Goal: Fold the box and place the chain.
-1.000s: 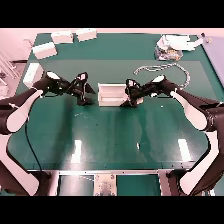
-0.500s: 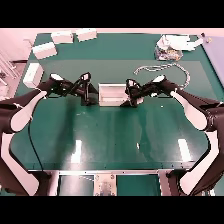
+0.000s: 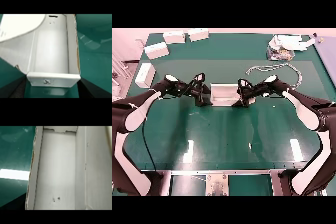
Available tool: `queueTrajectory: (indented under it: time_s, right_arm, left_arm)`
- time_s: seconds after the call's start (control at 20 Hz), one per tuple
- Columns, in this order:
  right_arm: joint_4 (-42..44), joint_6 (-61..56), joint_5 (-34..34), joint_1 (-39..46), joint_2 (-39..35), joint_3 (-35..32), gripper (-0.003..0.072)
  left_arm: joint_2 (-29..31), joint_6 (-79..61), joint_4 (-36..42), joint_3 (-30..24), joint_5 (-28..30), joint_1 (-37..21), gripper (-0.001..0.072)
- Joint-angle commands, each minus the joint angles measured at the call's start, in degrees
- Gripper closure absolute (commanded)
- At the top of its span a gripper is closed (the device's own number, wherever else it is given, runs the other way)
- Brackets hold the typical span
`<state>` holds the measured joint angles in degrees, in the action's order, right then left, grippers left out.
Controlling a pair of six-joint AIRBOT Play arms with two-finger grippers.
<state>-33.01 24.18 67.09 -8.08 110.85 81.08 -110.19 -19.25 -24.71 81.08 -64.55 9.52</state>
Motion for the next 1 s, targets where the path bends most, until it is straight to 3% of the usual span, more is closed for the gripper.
queueTrajectory:
  time_s: [0.0,0.35,0.95]
  right_arm:
    - [-0.1,0.1,0.1,0.0,0.0,0.0,0.0106]
    - [-0.1,0.1,0.1,0.0,0.0,0.0,0.0106]
    - [-0.1,0.1,0.1,0.0,0.0,0.0,0.0106]
  left_arm:
    - [-0.8,0.8,0.8,0.0,0.5,0.1,-0.0011]
    - [-1.7,1.1,1.0,0.0,3.8,1.4,-0.0011]
    - [-2.9,0.8,4.3,0.0,4.5,2.2,-0.0011]
